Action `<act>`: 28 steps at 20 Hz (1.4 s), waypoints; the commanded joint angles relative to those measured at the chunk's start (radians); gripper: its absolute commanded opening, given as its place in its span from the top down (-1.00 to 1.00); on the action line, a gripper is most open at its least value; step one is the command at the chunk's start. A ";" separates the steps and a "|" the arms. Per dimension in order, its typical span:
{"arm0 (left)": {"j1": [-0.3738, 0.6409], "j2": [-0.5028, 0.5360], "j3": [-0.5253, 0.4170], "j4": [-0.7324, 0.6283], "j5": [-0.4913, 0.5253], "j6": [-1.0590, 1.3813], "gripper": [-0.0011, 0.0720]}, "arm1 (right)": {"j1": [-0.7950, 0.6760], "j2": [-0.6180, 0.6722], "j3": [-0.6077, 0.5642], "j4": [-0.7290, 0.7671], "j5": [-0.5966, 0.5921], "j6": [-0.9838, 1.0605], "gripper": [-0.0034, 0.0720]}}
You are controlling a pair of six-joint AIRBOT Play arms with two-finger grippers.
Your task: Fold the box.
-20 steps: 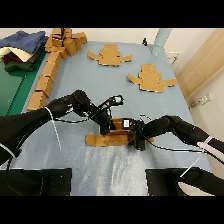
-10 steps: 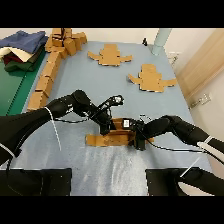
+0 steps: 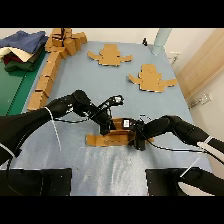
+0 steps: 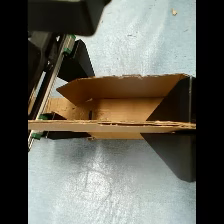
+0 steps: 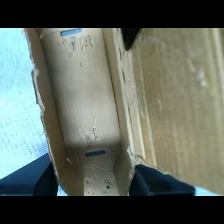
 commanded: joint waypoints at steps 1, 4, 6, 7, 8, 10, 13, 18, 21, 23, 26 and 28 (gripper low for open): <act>0.001 0.000 0.000 -0.007 0.003 0.000 0.93 | 0.000 -0.001 0.000 0.000 0.000 0.001 -0.44; 0.001 0.000 0.000 -0.008 -0.002 -0.001 0.93 | 0.000 -0.001 0.000 0.000 0.000 0.001 -0.44; 0.002 0.000 0.001 -0.002 -0.001 -0.014 0.92 | 0.000 -0.001 0.000 0.000 0.000 0.001 -0.44; 0.004 0.000 0.004 0.019 0.000 -0.028 0.38 | 0.000 -0.001 0.000 0.000 0.000 0.001 -0.44; 0.009 0.002 0.006 0.033 0.001 -0.039 -0.59 | 0.000 -0.001 0.000 0.000 0.000 0.001 -0.44; 0.031 0.002 0.011 0.039 0.000 -0.087 -0.84 | 0.000 -0.001 0.000 0.000 0.000 0.001 -0.44; 0.080 0.029 0.023 0.105 -0.009 -0.169 -0.84 | 0.000 -0.001 0.000 0.000 0.000 0.001 -0.44; 0.192 0.125 0.028 0.309 -0.082 -0.447 -0.83 | 0.000 -0.001 0.000 0.000 0.000 0.001 -0.44; 0.225 0.132 0.028 0.324 -0.230 -0.595 -0.22 | 0.000 -0.001 0.000 0.000 -0.001 0.001 -0.44; 0.220 0.132 0.027 0.320 -0.357 -0.644 0.94 | 0.000 -0.001 0.000 0.000 0.000 0.001 -0.44; 0.190 0.133 -0.039 0.206 -0.464 -0.808 0.94 | 0.000 -0.001 0.000 0.000 -0.001 0.001 -0.44; 0.130 0.145 -0.147 -0.010 -0.428 -0.809 0.94 | 0.000 -0.001 0.000 0.000 -0.001 0.001 -0.44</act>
